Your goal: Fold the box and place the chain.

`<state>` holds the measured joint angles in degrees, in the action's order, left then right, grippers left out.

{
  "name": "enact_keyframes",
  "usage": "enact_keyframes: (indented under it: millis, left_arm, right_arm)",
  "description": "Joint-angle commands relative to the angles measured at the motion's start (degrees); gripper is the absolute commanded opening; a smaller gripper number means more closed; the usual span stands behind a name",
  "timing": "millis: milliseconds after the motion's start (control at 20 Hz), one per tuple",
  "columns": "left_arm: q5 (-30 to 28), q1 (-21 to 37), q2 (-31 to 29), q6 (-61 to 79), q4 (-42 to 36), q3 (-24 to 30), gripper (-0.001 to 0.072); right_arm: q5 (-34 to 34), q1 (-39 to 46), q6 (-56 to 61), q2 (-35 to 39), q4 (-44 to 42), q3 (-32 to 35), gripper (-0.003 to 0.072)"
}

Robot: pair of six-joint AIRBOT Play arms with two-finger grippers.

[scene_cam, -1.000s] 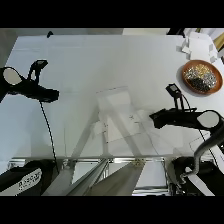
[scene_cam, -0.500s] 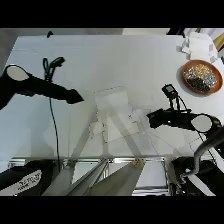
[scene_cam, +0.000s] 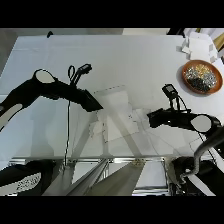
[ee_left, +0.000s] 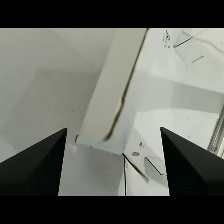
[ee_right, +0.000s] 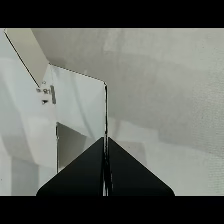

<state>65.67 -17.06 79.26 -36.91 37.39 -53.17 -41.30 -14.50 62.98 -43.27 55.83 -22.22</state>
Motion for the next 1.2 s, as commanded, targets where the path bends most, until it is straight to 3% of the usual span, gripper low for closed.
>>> enact_keyframes:
  millis: [0, 250, 300, 350, 400, 550, 700, 850, 900, 1150]
  left_arm:
    - [0.7, -1.11, 2.8, 0.87, -1.07, 0.02, 0.0632]
    - [-0.79, -4.76, 6.47, 3.5, -4.55, 0.02, 0.0622]
    - [-1.03, -5.46, 7.08, 3.61, -4.17, 0.02, 0.0542]
    - [-0.94, -5.77, 7.48, 3.96, -3.58, 0.02, 0.0344]
    - [-0.98, -5.81, 7.74, 3.93, -2.73, 0.02, 0.024]
    - [-1.6, -5.64, 7.69, 3.87, 0.48, 0.0, 0.0007]
    - [-3.1, -5.7, 7.56, 5.6, 0.7, -0.07, 0.0006]
    - [-3.32, -5.81, 6.67, 15.06, 0.48, -0.2, 0.0004]
    - [-3.32, -5.86, 6.23, 18.47, 0.37, -0.22, 0.0004]
    - [0.11, -6.29, 5.92, 33.9, 0.46, -2.82, 0.0003]
  right_arm:
    - [0.0, -0.07, 0.07, 0.04, -0.15, 0.02, 0.0012]
    - [0.0, -0.07, 0.22, 0.04, -0.17, 0.02, 0.0012]
    - [-0.02, -0.07, 0.22, 0.04, -0.17, 0.02, 0.0012]
    - [-0.02, -0.07, 0.24, 0.04, -0.17, 0.02, 0.0012]
    - [-0.04, -0.07, 0.24, 0.04, -0.17, 0.02, 0.0012]
    - [-0.11, -0.07, 0.24, 0.04, -0.39, 0.02, 0.0013]
    - [-1.86, -0.07, 0.24, 0.07, -0.83, 0.0, 0.0016]
    - [-6.54, -0.07, 0.22, 0.13, -1.03, -0.42, 0.028]
    - [-8.24, -0.07, 0.22, 0.17, -0.98, -0.83, 0.032]
    - [-17.2, -0.07, 0.2, 0.17, -0.94, -5.95, 0.0339]
